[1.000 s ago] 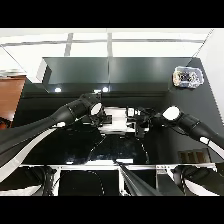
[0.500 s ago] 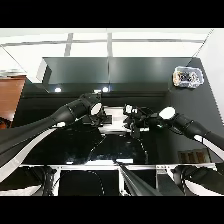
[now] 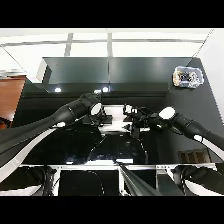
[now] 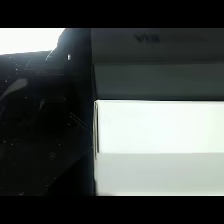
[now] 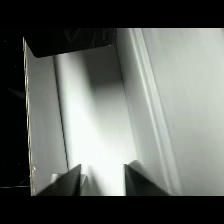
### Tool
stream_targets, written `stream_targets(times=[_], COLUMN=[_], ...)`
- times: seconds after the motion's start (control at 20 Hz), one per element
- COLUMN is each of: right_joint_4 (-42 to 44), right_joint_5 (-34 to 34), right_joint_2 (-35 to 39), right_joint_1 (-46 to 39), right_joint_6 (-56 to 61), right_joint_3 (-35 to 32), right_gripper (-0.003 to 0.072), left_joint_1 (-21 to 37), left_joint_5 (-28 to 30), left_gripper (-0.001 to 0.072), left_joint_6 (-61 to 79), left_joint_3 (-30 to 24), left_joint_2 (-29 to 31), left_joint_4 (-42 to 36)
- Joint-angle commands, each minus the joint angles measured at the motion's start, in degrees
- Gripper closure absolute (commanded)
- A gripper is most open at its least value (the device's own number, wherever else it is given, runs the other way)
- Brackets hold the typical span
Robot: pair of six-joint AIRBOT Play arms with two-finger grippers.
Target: Fold the box and place the chain.
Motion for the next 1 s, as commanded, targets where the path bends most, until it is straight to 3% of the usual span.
stream_targets(times=[0.0,0.05,0.15,0.3,0.45,0.5,0.7,0.8,0.95], right_joint_4=[-0.15,-0.48,-5.35,-20.68,-26.64,-27.08,-21.55,-19.76,-13.73], right_joint_5=[0.09,0.11,0.66,13.05,25.14,26.88,21.09,23.65,25.38], right_joint_2=[-0.02,0.11,2.03,8.74,13.57,13.49,11.69,7.48,0.15], right_joint_1=[0.00,-0.09,-0.55,-7.08,-21.66,-27.12,-44.09,-44.72,-37.57], right_joint_6=[0.52,1.79,11.74,37.81,54.47,59.52,75.93,75.87,71.97], right_joint_3=[0.04,0.04,0.17,4.09,5.20,4.90,-2.75,-4.20,-4.28], right_gripper=[0.0593,0.0684,0.0675,0.0676,0.0676,0.0675,0.0675,0.0676,0.0675], left_joint_1=[0.02,0.02,0.02,0.02,0.02,0.02,0.04,0.02,0.02], left_joint_5=[-0.04,-0.04,-0.04,-0.28,-0.26,-0.26,-0.24,-0.24,-0.26], left_gripper=[0.0687,0.0687,0.0687,0.0687,0.0687,0.0687,0.0687,0.0687,0.0687], left_joint_6=[0.00,0.00,0.00,0.02,0.00,0.00,0.02,0.00,0.00], left_joint_3=[0.04,0.04,0.04,0.04,0.04,0.04,0.04,0.04,0.04], left_joint_2=[0.02,0.02,0.02,0.02,0.02,0.02,0.02,0.02,0.02], left_joint_4=[0.09,0.09,0.09,0.11,0.20,0.20,0.24,0.22,0.20])
